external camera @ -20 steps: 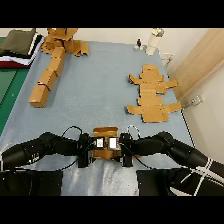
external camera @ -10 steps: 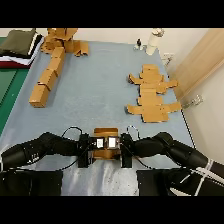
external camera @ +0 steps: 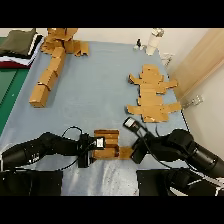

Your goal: Fold the box.

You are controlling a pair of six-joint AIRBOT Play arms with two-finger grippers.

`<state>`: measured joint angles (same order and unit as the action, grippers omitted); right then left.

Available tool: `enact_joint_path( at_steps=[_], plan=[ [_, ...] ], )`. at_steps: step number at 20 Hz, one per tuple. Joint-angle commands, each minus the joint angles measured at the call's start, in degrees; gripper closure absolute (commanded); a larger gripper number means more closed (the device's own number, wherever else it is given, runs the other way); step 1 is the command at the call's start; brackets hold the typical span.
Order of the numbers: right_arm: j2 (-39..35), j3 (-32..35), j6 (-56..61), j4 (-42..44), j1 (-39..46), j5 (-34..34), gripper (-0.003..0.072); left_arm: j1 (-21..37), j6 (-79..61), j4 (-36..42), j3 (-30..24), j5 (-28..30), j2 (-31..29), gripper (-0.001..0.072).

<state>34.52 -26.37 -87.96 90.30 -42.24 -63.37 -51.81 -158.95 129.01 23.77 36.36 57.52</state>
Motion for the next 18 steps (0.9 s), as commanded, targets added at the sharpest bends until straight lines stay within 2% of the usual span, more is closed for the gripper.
enact_joint_path(
  at_steps=[1,6,11,18],
  plan=[
    [-1.7,0.3,24.0,-9.8,5.0,-8.4,0.0686,0.0,0.0,0.0,0.0,0.1,0.0,0.0233],
    [-0.4,4.9,23.2,0.6,16.8,-4.0,0.0686,0.0,0.0,0.0,0.0,0.1,0.0,0.0234],
    [-0.2,9.5,14.1,20.2,17.3,6.0,0.0686,0.0,0.0,0.0,0.0,0.1,0.0,0.0234],
    [-0.3,12.2,8.9,32.8,16.1,11.3,0.0686,0.0,0.0,0.0,0.0,0.1,0.0,0.0233]
  ],
)
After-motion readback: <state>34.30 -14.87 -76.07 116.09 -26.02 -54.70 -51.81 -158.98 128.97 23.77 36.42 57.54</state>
